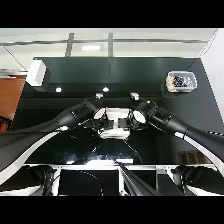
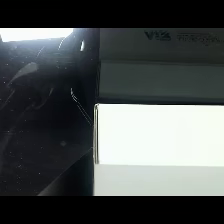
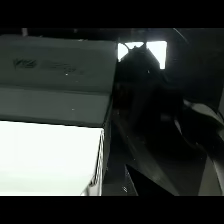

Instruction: Fold the box and place the chain.

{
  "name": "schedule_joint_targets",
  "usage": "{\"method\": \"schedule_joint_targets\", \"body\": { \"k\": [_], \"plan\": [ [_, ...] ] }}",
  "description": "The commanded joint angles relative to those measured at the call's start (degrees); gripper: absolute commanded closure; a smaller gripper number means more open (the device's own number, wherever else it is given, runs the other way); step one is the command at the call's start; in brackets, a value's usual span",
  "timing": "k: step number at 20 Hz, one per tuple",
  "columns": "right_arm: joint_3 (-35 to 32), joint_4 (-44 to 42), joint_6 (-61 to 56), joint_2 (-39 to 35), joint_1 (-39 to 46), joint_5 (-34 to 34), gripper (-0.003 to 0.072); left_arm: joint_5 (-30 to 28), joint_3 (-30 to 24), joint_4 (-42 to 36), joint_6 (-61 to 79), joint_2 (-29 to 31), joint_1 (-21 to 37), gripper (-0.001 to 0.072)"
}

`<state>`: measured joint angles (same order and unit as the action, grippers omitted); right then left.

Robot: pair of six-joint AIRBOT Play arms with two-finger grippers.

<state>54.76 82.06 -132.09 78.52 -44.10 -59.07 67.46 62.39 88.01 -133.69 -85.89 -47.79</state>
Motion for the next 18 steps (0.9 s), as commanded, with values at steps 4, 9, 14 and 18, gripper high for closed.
{"method": "schedule_joint_targets", "body": {
  "k": [4, 9, 14, 18],
  "plan": [
    [0.15, 0.5, -1.22, 1.25, -0.2, -0.85, 0.0379, 0.13, 0.04, 0.0, -0.04, 0.02, 0.04, 0.0682],
    [0.17, -0.15, -1.25, 2.32, -0.2, -2.16, 0.038, 0.17, 0.04, -0.04, -0.04, 0.02, 0.02, 0.0682],
    [1.03, -0.15, -2.78, 2.29, -0.31, -1.27, 0.067, 0.2, 0.04, -0.09, -0.04, 0.02, 0.02, 0.0681],
    [1.44, -0.39, -1.86, 2.29, -0.31, -2.45, 0.0549, 0.22, 0.04, -0.13, -0.04, 0.02, 0.04, 0.0682]
  ]
}}
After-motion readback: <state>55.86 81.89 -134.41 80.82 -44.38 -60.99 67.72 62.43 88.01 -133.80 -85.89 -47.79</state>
